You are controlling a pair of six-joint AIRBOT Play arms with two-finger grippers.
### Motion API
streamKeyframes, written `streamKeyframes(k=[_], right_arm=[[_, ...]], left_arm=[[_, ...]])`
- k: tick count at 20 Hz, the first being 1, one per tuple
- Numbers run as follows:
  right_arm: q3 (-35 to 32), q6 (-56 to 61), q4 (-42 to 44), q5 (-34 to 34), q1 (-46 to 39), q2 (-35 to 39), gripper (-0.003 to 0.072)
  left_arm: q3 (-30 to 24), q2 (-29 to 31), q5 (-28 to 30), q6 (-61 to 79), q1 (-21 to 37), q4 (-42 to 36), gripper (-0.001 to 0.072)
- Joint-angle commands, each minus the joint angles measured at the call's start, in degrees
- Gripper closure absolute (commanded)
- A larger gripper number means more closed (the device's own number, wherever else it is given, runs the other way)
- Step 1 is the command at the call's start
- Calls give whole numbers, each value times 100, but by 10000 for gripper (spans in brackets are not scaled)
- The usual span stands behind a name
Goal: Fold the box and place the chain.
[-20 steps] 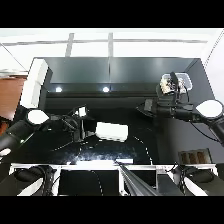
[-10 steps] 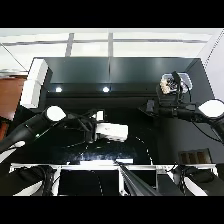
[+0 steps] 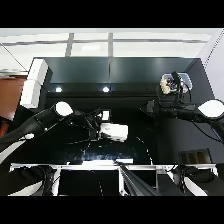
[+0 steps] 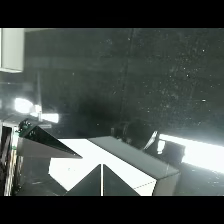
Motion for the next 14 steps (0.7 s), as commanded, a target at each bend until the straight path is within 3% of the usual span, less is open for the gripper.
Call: streamKeyframes(k=[1,14], right_arm=[[0,0,-48,7,0,-2,661],[0,0,-90,-4,0,-4,661]], left_arm=[[22,-50,-83,17,-4,111,-7],[20,-496,144,-11,-151,210,-8]])
